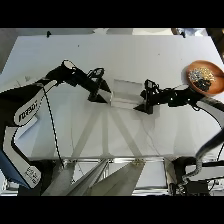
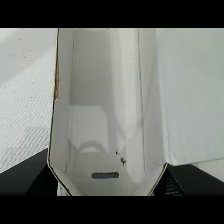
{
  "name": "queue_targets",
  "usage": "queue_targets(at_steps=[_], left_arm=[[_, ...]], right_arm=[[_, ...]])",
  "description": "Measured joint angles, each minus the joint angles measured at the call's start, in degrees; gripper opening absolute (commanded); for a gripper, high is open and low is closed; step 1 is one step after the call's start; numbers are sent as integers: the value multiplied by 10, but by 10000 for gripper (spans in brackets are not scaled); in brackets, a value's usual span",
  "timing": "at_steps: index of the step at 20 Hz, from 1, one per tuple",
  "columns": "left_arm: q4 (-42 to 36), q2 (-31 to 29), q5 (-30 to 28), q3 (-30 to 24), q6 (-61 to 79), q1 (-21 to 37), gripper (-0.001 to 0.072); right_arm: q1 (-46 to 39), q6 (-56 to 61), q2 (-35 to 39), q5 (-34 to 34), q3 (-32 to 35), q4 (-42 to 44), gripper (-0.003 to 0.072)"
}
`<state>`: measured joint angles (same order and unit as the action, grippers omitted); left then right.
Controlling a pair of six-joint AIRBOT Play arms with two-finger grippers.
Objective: Fold the box and place the chain.
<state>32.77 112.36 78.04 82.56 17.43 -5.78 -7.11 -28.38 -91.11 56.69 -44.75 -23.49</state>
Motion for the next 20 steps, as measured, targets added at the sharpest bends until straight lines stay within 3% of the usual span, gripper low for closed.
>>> queue_targets(at_steps=[20], left_arm=[[21,0,-3,0,-99,-52,700]], right_arm=[[0,-5,0,16,0,-5,548]])
